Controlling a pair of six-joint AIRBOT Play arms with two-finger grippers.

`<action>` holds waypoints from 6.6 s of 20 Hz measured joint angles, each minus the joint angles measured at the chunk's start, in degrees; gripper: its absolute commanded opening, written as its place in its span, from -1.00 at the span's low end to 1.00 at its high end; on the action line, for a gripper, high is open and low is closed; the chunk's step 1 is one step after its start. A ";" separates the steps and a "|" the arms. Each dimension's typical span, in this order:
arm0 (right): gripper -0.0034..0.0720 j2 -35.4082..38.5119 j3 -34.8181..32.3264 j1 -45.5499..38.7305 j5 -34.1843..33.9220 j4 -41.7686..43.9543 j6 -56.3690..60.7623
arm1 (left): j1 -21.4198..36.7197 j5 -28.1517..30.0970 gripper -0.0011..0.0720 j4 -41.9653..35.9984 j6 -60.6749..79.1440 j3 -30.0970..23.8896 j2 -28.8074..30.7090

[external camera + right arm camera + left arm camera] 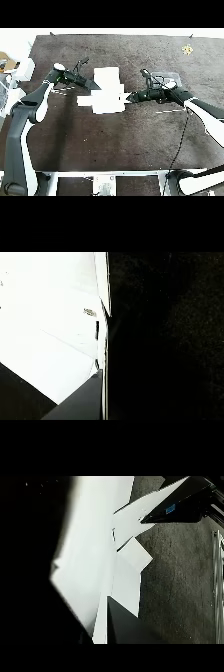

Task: Fold the box and place the chain.

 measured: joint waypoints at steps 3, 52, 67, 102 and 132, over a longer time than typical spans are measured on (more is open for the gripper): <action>0.25 0.00 0.00 0.00 -0.09 -0.28 0.00 | -0.09 -0.15 -0.94 -0.17 1.29 0.00 0.00; 0.84 -3.17 3.69 7.21 0.02 -6.10 -57.64 | -0.09 12.92 -0.94 1.11 53.66 -9.11 2.51; 0.78 -5.07 14.08 5.16 -2.43 -7.52 -52.57 | -0.09 13.55 -0.94 0.98 53.66 -9.14 2.51; 0.85 -28.83 40.35 1.75 23.17 -1.01 -47.28 | -0.09 13.40 -0.94 1.01 53.72 -9.14 2.51; 0.27 -32.28 41.03 1.77 23.65 -0.20 -49.94 | -0.11 13.44 -0.94 0.98 53.70 -9.14 2.51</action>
